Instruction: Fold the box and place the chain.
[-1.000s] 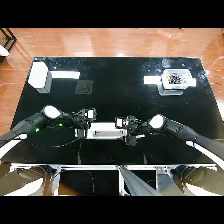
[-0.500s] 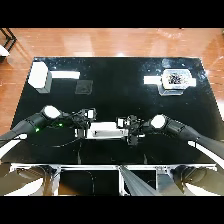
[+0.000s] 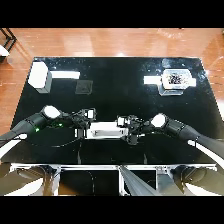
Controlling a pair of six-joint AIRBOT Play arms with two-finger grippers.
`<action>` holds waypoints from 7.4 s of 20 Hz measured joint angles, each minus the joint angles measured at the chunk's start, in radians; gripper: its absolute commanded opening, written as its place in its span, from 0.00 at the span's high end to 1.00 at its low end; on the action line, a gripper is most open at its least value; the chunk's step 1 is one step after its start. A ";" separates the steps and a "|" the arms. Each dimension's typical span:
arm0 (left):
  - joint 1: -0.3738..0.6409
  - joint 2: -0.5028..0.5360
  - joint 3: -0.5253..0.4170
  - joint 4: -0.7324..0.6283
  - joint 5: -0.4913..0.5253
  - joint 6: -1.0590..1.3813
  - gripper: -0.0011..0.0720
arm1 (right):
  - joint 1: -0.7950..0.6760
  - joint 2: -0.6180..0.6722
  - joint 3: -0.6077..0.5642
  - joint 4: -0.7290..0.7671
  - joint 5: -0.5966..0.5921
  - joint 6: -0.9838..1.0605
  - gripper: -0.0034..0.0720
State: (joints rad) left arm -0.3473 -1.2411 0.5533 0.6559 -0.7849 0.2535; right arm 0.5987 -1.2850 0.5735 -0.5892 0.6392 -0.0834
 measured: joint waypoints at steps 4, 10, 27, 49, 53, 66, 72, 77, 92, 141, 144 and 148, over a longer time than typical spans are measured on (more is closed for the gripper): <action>0.000 0.000 0.000 0.001 0.000 0.000 0.95 | 0.003 -0.004 0.000 0.010 -0.006 -0.011 0.19; 0.000 0.000 0.000 0.001 0.000 0.000 0.94 | 0.018 -0.006 0.001 0.012 -0.015 -0.018 0.29; 0.016 0.114 -0.001 0.045 0.001 -0.120 0.10 | 0.022 -0.007 0.001 0.011 -0.041 0.007 0.42; -0.038 0.283 -0.001 0.051 -0.079 -0.546 0.95 | 0.026 -0.007 0.001 -0.002 -0.086 0.087 0.42; -0.085 0.250 -0.001 0.011 0.149 -0.549 0.95 | 0.026 -0.007 0.001 -0.003 -0.085 0.087 0.42; -0.133 0.120 -0.001 -0.032 0.390 -0.549 0.95 | 0.026 -0.006 0.001 -0.003 -0.084 0.087 0.42; -0.031 0.287 -0.001 0.028 0.250 -0.552 0.48 | 0.026 -0.006 0.001 -0.004 -0.084 0.087 0.42; 0.086 0.345 -0.002 0.130 0.032 -0.554 0.10 | 0.026 -0.006 0.001 -0.004 -0.084 0.087 0.42; 0.005 0.151 -0.014 0.188 -0.045 -0.187 0.22 | 0.026 -0.006 0.001 -0.003 -0.084 0.087 0.42; -0.098 0.089 -0.001 0.069 0.009 -0.179 0.60 | 0.026 -0.006 0.001 -0.004 -0.084 0.086 0.42; -0.095 0.090 -0.001 0.068 0.006 -0.181 0.94 | 0.026 -0.006 0.001 -0.002 -0.084 0.088 0.42; -0.044 0.128 -0.001 0.077 -0.017 -0.256 0.95 | 0.026 -0.006 0.001 -0.002 -0.086 0.089 0.42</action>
State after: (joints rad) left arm -0.3912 -1.1130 0.5522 0.7330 -0.8021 -0.0025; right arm 0.6247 -1.2915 0.5747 -0.5907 0.5533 0.0051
